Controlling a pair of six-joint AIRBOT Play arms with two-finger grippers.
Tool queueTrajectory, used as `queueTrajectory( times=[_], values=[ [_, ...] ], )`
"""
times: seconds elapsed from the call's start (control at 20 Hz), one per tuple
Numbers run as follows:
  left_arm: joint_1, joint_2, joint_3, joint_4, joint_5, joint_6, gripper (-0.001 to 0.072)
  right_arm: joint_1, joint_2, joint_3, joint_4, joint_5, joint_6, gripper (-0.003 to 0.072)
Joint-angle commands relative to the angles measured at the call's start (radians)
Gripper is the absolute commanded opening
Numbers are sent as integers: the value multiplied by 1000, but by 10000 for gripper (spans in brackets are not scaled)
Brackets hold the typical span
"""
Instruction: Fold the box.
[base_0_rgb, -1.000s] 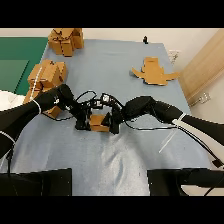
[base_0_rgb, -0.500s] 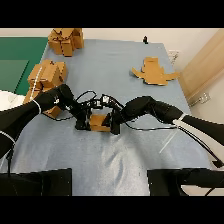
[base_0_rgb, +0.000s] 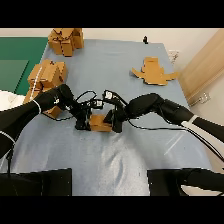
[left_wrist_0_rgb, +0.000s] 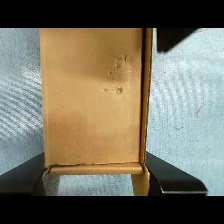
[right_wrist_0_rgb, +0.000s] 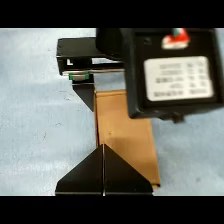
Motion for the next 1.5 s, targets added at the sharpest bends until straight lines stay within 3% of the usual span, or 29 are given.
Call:
queueTrajectory(
  times=[0.0, 0.15, 0.25, 0.35, 0.55, 0.7, 0.8, 0.95, 1.2, 1.45],
  values=[
    [2, 14, 0, 0, 24, -72, 9, -2, 90, 1, -246, 6, 341, 2],
    [14, 113, 0, 4, 111, -220, 8, -2, 207, -13, -582, -4, 630, 2],
    [49, 220, 0, 4, 163, -338, 8, -15, 278, -47, -718, -5, 745, 2],
    [116, 330, 0, 50, 165, -518, 7, -65, 333, -90, -731, -8, 790, 3],
    [294, 557, -29, 485, 93, -949, 8, -145, 406, -175, -729, -1, 795, 2],
    [563, 680, -118, 432, 115, -959, 8, -160, 410, -192, -727, 0, 794, 3],
    [737, 689, -182, 348, 119, -917, 8, -160, 410, -192, -725, 9, 794, 3],
    [883, 618, -229, 212, 158, -801, 8, -160, 409, -192, -716, 15, 795, 3],
    [895, 437, -223, 86, 238, -661, 8, -159, 409, -192, -680, 22, 795, 3],
    [878, 369, -204, 43, 318, -648, 9, -159, 409, -192, -658, 22, 795, 3]
  ],
)
